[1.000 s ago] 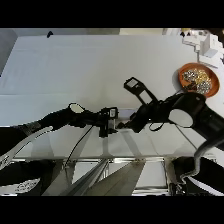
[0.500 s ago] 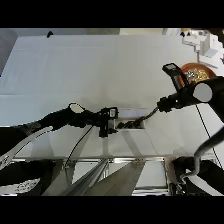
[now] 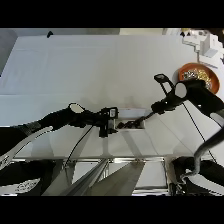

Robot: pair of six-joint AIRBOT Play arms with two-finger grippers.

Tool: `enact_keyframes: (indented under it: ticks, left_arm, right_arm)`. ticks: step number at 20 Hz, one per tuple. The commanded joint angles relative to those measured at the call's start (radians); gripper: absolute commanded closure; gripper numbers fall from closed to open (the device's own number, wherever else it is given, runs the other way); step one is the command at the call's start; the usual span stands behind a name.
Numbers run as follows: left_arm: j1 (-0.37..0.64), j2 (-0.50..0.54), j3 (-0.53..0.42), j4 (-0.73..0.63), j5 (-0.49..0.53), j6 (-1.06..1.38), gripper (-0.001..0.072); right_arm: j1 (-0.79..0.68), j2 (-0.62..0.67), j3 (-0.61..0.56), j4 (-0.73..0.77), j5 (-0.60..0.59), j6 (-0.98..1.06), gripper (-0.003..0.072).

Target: Fold the box and place the chain.

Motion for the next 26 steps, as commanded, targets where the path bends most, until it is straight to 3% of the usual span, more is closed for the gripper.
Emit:
enact_keyframes:
  ticks: [1,5,11,20,22,23,26]
  left_arm:
    - [0.000,0.001,0.000,0.000,0.000,0.000,0.0571]
    - [0.000,0.001,0.001,0.000,0.000,0.000,0.0571]
    - [0.000,0.001,0.001,0.000,0.000,0.000,0.0571]
    - [0.000,0.001,0.001,0.000,0.000,0.000,0.0571]
    - [0.000,0.001,0.000,0.000,0.000,0.000,0.0571]
    - [0.000,0.001,0.000,0.000,0.000,0.000,0.0571]
    - [0.000,0.001,0.000,0.000,0.000,0.000,0.0571]
  right_arm:
    - [0.026,-0.053,-0.001,0.037,-0.039,0.000,0.0424]
    - [0.036,-0.062,-0.001,0.040,-0.060,0.019,0.0466]
    - [0.036,-0.085,-0.002,0.040,-0.016,0.020,0.0466]
    - [0.056,-0.126,-0.002,0.066,-0.046,0.046,0.0469]
    - [0.056,-0.126,-0.003,0.064,-0.047,0.045,0.0616]
    - [0.056,-0.126,-0.005,0.064,-0.051,0.045,0.0646]
    - [0.056,-0.126,-0.022,0.063,-0.061,0.045,0.0644]
